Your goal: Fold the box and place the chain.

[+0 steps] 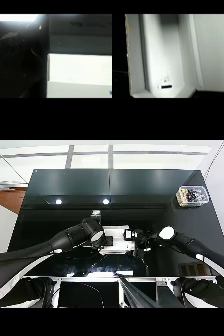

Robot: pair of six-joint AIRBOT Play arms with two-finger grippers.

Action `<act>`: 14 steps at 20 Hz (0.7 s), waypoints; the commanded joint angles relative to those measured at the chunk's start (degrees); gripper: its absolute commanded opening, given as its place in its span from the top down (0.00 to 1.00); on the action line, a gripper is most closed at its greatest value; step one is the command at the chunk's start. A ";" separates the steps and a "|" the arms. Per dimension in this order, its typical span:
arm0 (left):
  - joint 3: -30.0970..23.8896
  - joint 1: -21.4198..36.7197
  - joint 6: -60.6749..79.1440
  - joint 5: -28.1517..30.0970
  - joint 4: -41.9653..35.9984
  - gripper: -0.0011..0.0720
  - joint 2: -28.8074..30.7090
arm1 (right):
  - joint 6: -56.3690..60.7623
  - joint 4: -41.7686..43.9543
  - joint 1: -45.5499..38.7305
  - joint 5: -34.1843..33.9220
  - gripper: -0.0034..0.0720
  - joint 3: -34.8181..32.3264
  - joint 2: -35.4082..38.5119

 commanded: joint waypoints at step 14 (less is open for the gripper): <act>0.02 0.07 1.33 -0.55 0.02 0.95 0.07 | 0.13 -2.51 -3.13 5.01 0.52 0.02 6.21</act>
